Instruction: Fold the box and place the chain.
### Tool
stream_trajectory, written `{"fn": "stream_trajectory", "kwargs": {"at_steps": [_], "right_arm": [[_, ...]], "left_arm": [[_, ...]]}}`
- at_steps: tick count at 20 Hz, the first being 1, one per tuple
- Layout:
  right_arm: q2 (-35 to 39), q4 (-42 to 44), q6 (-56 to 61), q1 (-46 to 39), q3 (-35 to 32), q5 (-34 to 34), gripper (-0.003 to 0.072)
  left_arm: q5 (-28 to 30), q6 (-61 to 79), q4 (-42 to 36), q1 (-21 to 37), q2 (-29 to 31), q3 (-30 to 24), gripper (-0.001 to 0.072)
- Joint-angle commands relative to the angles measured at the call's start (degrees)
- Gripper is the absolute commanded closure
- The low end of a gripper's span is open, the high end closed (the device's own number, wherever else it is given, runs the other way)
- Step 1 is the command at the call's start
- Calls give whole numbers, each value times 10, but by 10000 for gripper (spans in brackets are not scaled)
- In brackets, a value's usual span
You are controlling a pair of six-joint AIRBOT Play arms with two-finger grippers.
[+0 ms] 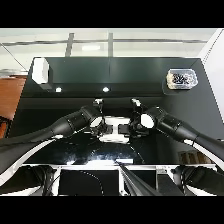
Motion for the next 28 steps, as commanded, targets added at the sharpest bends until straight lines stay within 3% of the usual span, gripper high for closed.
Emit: {"fn": "stream_trajectory", "kwargs": {"at_steps": [1,4,8,18,28], "right_arm": [[-6,-7,25,3,3,2,449],[-7,-10,31,3,7,11,450],[-24,-71,47,16,43,77,450],[-70,-83,92,23,90,147,450],[-86,-84,92,23,90,123,450]], "left_arm": [[4,-1,-2,0,0,0,683],[5,-1,-2,0,0,0,683],[8,-1,-2,0,0,0,683],[3,-1,-2,0,0,0,683],[4,-1,-2,0,0,0,683]]}}
